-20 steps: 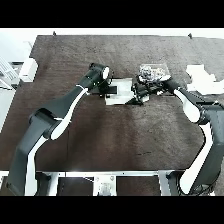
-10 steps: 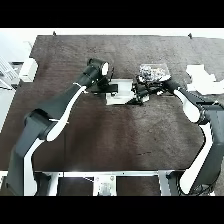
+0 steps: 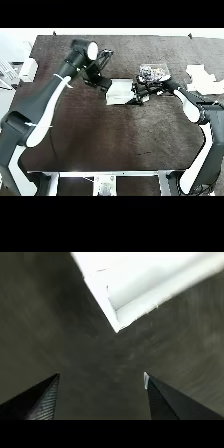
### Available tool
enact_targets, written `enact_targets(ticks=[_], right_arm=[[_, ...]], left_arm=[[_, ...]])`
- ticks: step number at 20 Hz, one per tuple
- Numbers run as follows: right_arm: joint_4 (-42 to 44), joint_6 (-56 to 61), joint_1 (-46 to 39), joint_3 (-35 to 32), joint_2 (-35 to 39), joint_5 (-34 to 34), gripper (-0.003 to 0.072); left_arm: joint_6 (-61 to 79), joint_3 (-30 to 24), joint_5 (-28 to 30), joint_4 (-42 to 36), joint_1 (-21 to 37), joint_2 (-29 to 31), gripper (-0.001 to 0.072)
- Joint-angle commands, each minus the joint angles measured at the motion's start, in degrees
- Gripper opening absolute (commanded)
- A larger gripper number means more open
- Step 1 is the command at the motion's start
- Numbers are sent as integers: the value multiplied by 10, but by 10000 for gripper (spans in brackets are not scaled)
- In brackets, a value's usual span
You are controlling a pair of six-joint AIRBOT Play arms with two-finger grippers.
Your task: Fold the box and place the chain.
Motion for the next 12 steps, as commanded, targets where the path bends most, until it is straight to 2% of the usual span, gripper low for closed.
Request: enact_targets(ticks=[1, 4, 5, 6, 7, 9, 10, 12], right_arm=[[0, 0, 0, 0, 0, 0, 414], [0, 0, 0, 0, 0, 0, 415], [0, 0, 0, 0, 0, 0, 415], [0, 0, 0, 0, 0, 0, 414], [0, 0, 0, 0, 0, 0, 415], [0, 0, 0, 0, 0, 0, 415], [0, 0, 0, 0, 0, 0, 414], [0, 0, 0, 0, 0, 0, 414]], left_arm=[[370, -48, 52, -142, 67, 13, 595], [506, -120, 63, -315, 116, 13, 596], [586, -148, 78, -329, 126, 13, 607], [677, -181, 96, -333, 134, 13, 720], [746, -218, 114, -354, 141, 13, 720], [803, -276, 192, -382, 143, 12, 720], [833, -292, 230, -386, 143, 12, 720], [879, -303, 256, -416, 143, 4, 720]])
